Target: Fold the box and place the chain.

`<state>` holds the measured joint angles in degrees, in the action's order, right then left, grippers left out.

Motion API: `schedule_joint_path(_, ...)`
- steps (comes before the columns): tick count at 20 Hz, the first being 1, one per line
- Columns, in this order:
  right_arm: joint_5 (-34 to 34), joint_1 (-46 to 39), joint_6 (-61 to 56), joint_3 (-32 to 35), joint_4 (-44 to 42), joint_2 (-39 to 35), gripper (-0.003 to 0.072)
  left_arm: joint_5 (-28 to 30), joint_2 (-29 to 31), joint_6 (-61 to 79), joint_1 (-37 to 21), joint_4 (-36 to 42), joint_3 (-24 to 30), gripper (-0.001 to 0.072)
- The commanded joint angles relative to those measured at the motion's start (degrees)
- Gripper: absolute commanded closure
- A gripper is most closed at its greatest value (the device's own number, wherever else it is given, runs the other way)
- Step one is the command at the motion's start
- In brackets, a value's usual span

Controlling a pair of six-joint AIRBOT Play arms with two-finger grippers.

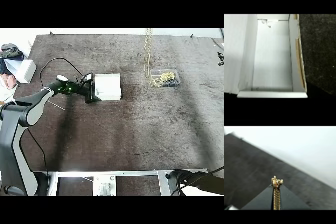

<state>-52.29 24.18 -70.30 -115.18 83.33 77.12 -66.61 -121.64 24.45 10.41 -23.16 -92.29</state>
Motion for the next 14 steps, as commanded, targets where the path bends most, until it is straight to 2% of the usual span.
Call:
schedule_joint_path(1,-3.0,3.5,2.7,0.0,-4.6,2.6,0.0677,0.0,0.0,0.0,0.0,0.0,0.0,0.0357)
schedule_joint_path(4,-3.5,4.4,2.9,0.7,-8.7,6.4,0.0677,0.0,0.0,0.0,0.0,0.0,0.0,0.0357)
schedule_joint_path(7,-3.5,4.5,3.8,4.1,-13.4,9.5,0.0677,0.0,0.0,0.0,0.0,0.0,0.0,0.0357)
schedule_joint_path(11,-2.3,4.6,3.7,8.7,-16.2,14.3,0.0677,0.0,0.0,0.0,0.0,0.0,0.0,0.0357)
schedule_joint_path(14,-3.0,4.5,3.7,9.8,-17.0,18.3,0.0677,0.0,0.0,0.0,0.0,0.0,0.0,0.0357)
